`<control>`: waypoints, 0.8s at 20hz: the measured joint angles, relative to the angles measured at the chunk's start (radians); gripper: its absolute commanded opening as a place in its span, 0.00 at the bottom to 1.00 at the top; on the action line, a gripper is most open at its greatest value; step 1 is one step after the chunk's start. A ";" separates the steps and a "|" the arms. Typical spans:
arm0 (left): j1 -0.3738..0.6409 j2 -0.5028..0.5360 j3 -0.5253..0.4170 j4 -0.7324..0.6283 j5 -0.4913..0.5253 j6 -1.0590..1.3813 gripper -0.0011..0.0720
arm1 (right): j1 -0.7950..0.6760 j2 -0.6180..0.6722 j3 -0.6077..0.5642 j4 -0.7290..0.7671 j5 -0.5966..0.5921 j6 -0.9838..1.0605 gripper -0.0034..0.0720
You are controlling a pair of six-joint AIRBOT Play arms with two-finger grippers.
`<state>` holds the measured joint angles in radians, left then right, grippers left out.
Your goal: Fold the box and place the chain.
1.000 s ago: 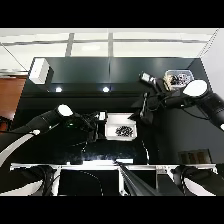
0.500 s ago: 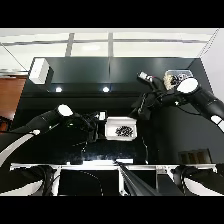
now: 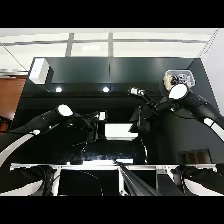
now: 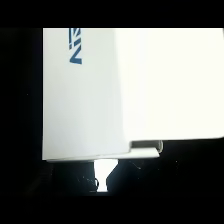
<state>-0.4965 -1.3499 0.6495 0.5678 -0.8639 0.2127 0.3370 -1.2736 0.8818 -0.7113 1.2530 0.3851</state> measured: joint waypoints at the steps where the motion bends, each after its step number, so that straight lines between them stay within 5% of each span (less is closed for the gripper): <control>1: 0.000 0.000 0.000 0.000 0.000 0.000 0.34 | 0.007 0.000 -0.001 -0.002 -0.004 0.000 1.00; 4: 0.000 0.000 0.000 0.000 0.000 0.000 0.34 | 0.019 0.000 -0.004 -0.004 -0.014 -0.003 1.00; 6: 0.000 0.000 0.000 0.000 0.000 0.000 0.34 | 0.022 0.000 -0.004 -0.006 -0.016 -0.004 0.71; 8: 0.000 0.000 0.000 0.000 0.000 -0.002 0.34 | 0.024 0.000 -0.005 -0.005 -0.016 -0.004 0.66; 11: 0.000 0.000 0.000 0.000 0.000 -0.002 0.34 | 0.026 0.000 -0.005 -0.007 -0.016 -0.004 0.45; 16: 0.000 0.000 0.000 0.000 0.000 -0.002 0.34 | 0.026 0.000 -0.005 -0.011 -0.021 -0.005 0.45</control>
<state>-0.4965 -1.3499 0.6495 0.5674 -0.8635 0.2104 0.3634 -1.2736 0.8768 -0.7227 1.2320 0.3805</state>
